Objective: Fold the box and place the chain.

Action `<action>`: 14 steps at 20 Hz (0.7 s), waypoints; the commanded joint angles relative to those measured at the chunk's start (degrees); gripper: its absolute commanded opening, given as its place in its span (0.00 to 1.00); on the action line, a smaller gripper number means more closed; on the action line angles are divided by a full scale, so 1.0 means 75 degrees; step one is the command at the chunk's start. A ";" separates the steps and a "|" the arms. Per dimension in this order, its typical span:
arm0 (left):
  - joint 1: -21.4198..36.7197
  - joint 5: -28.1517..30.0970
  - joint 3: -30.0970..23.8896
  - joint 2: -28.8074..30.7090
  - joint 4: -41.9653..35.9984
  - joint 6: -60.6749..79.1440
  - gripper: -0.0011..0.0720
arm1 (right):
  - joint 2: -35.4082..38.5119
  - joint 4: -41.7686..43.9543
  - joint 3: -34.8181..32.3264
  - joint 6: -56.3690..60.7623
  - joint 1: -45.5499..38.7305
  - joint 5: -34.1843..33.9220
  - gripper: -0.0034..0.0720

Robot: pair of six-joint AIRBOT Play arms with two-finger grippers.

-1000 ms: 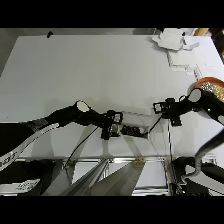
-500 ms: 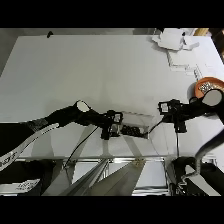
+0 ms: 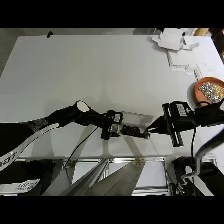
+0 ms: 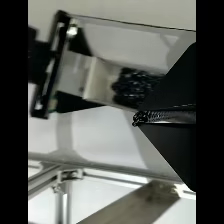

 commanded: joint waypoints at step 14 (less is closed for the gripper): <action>0.0006 0.0003 0.0003 0.0003 0.0000 0.0003 0.47 | -0.0912 -0.0758 0.0038 0.1043 0.2492 -0.3357 0.21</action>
